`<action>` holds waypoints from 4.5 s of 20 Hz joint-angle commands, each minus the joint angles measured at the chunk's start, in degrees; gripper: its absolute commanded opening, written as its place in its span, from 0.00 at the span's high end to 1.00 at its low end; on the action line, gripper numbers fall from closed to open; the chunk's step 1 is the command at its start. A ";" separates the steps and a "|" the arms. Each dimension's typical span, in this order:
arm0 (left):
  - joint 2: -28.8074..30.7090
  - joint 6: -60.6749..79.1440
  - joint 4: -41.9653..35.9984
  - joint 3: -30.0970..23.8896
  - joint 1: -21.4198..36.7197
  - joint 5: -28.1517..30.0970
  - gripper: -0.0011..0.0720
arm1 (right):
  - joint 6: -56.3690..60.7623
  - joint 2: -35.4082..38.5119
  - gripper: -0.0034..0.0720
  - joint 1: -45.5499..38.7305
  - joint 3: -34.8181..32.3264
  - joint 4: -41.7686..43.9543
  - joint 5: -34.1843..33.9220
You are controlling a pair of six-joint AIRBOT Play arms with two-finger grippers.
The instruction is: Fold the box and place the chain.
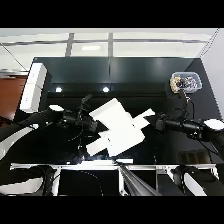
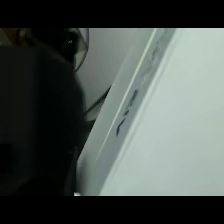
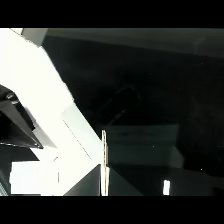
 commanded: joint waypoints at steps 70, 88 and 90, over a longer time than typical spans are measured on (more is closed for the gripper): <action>1.16 14.29 33.14 14.01 -13.46 14.12 0.95 | -17.75 -4.37 0.08 34.18 8.33 -32.00 -21.64; 1.16 14.29 33.14 14.01 -13.46 14.19 0.95 | -22.67 -9.75 0.08 23.12 10.97 -21.11 -13.33; 1.16 14.29 33.14 14.01 -13.46 14.19 0.95 | -26.32 -11.45 0.08 23.19 10.93 -18.43 -11.04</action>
